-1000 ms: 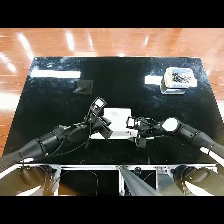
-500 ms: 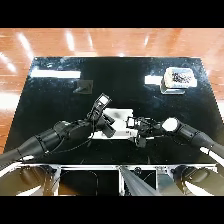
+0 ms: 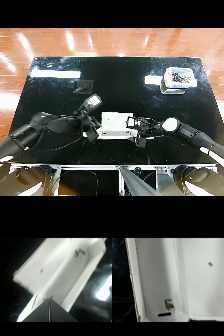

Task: Fold the box and place the chain.

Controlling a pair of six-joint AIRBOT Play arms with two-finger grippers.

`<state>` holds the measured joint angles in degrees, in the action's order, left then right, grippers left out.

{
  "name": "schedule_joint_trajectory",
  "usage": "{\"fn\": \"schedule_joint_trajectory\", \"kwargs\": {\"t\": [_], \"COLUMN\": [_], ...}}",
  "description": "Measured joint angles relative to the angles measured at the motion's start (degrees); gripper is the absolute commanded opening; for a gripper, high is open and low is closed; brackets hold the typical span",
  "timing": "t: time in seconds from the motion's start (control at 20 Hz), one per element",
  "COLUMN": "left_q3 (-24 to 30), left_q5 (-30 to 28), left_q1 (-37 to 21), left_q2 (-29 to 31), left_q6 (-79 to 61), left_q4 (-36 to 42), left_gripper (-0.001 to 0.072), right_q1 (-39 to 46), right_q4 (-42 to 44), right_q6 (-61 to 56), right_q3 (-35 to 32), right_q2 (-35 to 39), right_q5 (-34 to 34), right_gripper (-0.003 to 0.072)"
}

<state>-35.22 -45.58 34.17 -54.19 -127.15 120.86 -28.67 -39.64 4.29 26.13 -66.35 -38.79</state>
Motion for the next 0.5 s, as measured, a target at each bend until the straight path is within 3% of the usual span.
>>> {"fn": "schedule_joint_trajectory", "kwargs": {"t": [0.15, 0.25, 0.5], "left_q3": [2.2, 3.7, 5.6], "left_q5": [-3.2, -4.9, -4.4], "left_q1": [-5.7, -7.4, -6.0], "left_q2": [2.1, 2.6, 2.9], "left_q6": [-3.1, -6.5, -15.4], "left_q4": [1.0, 3.1, 2.2], "left_gripper": [0.0046, 0.0608, 0.0613], "right_q1": [0.0, 0.0, 0.0], "right_q4": [0.0, 0.0, 0.0], "right_q6": [0.0, 0.0, 0.0], "right_q3": [0.0, 0.0, 0.0], "right_q2": [0.0, 0.0, 0.0], "right_q5": [0.0, 0.0, 0.0], "right_gripper": [0.0509, 0.0509, 0.0509]}}
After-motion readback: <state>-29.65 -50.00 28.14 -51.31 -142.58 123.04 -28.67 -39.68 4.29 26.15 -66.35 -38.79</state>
